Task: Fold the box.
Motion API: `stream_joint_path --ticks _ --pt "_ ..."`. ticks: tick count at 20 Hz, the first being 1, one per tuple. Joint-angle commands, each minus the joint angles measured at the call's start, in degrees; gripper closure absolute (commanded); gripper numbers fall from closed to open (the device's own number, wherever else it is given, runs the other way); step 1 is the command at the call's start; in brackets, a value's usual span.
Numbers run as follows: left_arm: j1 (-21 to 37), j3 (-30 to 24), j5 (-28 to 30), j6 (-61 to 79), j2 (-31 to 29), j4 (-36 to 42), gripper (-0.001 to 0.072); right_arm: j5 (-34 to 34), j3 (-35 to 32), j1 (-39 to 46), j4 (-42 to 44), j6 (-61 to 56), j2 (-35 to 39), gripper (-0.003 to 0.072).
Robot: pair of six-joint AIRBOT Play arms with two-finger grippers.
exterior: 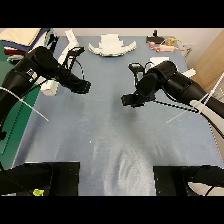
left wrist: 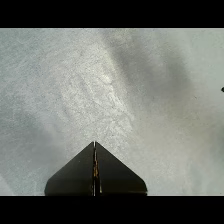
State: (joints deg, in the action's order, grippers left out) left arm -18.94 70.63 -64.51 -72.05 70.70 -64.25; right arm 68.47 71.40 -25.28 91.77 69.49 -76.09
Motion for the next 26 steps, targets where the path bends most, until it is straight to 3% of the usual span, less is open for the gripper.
stream_joint_path --ticks 1,19,22,24,25,26 --pt "0.0 0.0 0.0 0.0 0.0 0.0 0.0695 0.0 0.1 0.0 0.0 0.0 0.0 0.0682" --pt "0.0 0.0 0.0 0.0 0.0 0.0 0.0695 -6.0 -1.7 -0.8 0.6 0.1 -0.2 0.0681" --pt "0.0 0.0 0.0 0.0 0.0 0.0 0.0695 -5.7 0.1 2.2 -14.1 -0.3 -2.3 0.0681" --pt "0.0 0.0 0.0 0.0 0.0 0.0 0.0695 -2.5 6.7 11.1 -18.9 0.1 -6.1 0.0681" --pt "0.0 0.0 0.0 0.0 0.0 0.0 0.0695 -2.2 10.4 16.5 -18.6 1.7 -8.3 0.0650" --pt "0.0 0.0 0.0 0.0 0.0 0.0 0.0695 -2.2 14.3 22.6 -17.3 3.8 -11.1 0.0435"
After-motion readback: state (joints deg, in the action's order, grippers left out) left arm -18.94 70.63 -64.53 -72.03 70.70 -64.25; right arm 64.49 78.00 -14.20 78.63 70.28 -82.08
